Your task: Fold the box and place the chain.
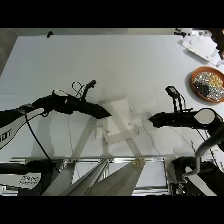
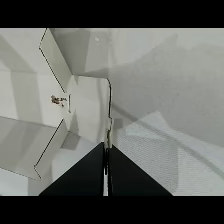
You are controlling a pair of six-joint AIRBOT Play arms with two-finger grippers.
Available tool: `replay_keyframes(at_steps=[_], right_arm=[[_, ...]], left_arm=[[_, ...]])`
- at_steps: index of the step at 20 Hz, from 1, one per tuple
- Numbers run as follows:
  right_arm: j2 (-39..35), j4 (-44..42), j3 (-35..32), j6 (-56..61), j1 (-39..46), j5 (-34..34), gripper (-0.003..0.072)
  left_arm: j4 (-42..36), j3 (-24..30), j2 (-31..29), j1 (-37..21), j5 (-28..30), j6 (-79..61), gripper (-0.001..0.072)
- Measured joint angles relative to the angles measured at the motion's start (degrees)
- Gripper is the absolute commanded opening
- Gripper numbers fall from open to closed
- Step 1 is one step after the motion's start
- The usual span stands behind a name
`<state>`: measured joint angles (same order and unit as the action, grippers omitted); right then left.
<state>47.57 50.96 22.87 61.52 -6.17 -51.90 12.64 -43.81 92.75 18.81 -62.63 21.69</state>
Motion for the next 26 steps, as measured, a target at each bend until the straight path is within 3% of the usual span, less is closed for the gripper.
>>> replay_keyframes(at_steps=[3, 4, 6, 9, 11, 15, 20, 26], right_arm=[[0.00, 0.00, 0.00, 0.00, 0.00, -0.76, 0.0009], [0.00, 0.02, 0.00, 0.00, 0.00, -0.90, 0.0009], [0.00, 0.02, 0.00, 0.00, 0.00, -1.09, 0.0009], [0.00, 0.02, 0.00, 0.00, 0.00, -1.16, 0.0009], [0.00, 0.02, 0.00, 0.02, 0.00, -1.20, 0.0009], [0.00, 0.11, 0.00, 0.04, 0.00, -1.16, 0.0016], [-0.09, 0.09, 0.42, 0.07, -0.02, -1.33, 0.0302], [-3.48, 5.95, 6.23, 0.00, -0.02, -7.65, 0.0419]], left_arm=[[1.09, -0.87, 0.92, 0.33, -1.77, -0.26, 0.0410], [2.54, -1.03, 1.07, 0.37, -2.56, 0.20, 0.0389], [5.11, -1.20, 1.29, 0.46, -3.85, 0.83, 0.0254], [7.06, -1.33, 1.36, 0.85, -4.79, 0.11, 0.0227], [7.58, -1.40, 1.38, 1.29, -4.68, -0.55, 0.0004], [7.63, -1.46, 1.22, 2.25, -3.72, -4.59, 0.0002], [9.20, -3.48, -2.58, 3.69, -1.73, -8.76, 0.0006], [18.58, -8.74, -9.88, 7.19, 0.55, -11.61, 0.0005]])
